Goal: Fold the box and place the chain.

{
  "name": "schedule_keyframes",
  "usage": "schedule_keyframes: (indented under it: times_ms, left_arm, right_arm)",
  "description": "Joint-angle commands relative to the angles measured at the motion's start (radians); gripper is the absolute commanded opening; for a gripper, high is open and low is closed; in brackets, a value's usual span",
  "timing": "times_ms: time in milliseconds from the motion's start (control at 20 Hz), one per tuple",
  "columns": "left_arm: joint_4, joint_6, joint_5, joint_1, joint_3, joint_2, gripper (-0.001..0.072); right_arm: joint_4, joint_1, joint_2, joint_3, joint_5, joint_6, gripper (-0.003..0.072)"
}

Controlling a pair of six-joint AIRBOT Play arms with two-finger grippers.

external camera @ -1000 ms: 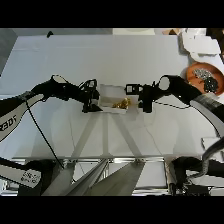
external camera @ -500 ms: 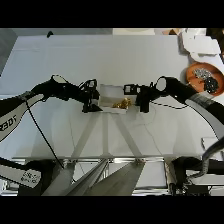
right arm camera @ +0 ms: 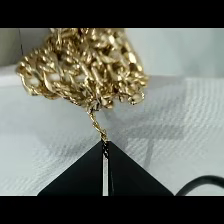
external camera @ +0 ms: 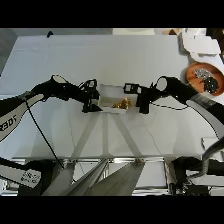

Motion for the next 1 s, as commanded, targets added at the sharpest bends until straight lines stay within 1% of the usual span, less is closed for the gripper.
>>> schedule_keyframes:
  times_ms: [0, 300, 450, 600, 750, 950]
  left_arm:
    - [0.000, 0.000, 0.000, 0.001, 0.000, -0.001, 0.0344]
    - [0.000, 0.000, 0.000, 0.001, 0.000, -0.001, 0.0344]
    - [0.000, 0.000, 0.000, 0.001, 0.000, -0.001, 0.0344]
    - [0.000, 0.000, 0.000, 0.001, 0.000, -0.001, 0.0344]
    - [0.000, 0.000, 0.000, 0.001, 0.000, -0.001, 0.0344]
    - [0.000, 0.000, 0.000, 0.001, 0.000, -0.001, 0.0344]
  right_arm:
    - [-0.002, 0.029, 0.068, 0.000, -0.005, 0.142, 0.0011]
    - [-0.023, 0.115, 0.199, 0.001, -0.015, 0.320, 0.0010]
    - [-0.033, 0.166, 0.241, 0.001, -0.061, 0.399, 0.0010]
    - [-0.025, 0.231, 0.253, 0.002, -0.178, 0.462, 0.0010]
    - [-0.026, 0.301, 0.252, 0.002, -0.339, 0.509, 0.0011]
    - [-0.018, 0.383, 0.245, 0.002, -0.556, 0.519, 0.0011]
